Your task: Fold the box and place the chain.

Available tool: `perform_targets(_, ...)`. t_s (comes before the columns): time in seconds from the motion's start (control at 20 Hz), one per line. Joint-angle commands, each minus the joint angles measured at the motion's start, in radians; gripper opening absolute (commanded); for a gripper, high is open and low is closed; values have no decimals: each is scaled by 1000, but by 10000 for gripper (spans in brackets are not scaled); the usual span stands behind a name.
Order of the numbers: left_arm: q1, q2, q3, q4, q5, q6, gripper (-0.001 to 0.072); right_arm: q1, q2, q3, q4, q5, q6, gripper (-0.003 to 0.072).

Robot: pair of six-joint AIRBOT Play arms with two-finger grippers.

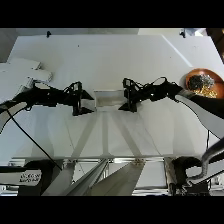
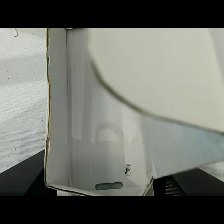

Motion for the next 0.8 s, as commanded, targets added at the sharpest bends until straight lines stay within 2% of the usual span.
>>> perform_targets(0.0, -1, -33, 63, -14, -29, 10, 699, 0, 0, 0, 0, 0, 0, 518)
perform_targets(0.2, -13, -37, 76, -14, -63, 9, 700, 0, 0, 0, 0, 0, 0, 518)
perform_targets(0.55, -54, -38, 76, -10, -59, 8, 699, 0, 0, 0, 0, 0, 0, 518)
perform_targets(0.75, -77, -54, 76, 34, -3, -21, 699, 0, 0, 0, 0, 0, 0, 518)
